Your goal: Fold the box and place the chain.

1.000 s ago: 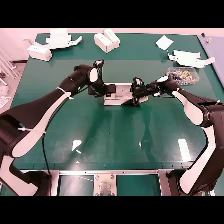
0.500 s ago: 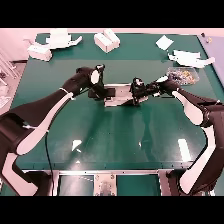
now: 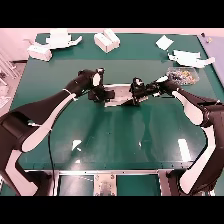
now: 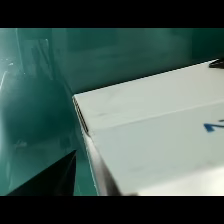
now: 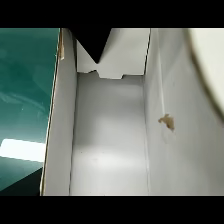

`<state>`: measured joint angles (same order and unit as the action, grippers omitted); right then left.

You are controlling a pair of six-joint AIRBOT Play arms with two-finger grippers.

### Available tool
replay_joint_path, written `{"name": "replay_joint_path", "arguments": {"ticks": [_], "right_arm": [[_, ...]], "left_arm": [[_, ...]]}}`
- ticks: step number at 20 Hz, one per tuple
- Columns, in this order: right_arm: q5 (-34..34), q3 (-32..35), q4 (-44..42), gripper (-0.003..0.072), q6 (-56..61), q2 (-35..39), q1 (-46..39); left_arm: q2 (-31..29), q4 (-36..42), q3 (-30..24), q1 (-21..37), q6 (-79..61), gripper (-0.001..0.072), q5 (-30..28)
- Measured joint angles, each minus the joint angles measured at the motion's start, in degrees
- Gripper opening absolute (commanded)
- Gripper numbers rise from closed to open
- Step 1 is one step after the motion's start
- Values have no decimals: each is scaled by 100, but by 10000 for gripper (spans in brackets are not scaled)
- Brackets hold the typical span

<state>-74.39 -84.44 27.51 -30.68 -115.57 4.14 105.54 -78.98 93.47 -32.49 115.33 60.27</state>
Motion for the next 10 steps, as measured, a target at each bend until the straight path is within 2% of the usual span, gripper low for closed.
{"name": "replay_joint_path", "arguments": {"ticks": [10], "right_arm": [[-2,0,0,592,0,0,0]], "left_arm": [[352,-256,483,-2,175,357,367]]}}
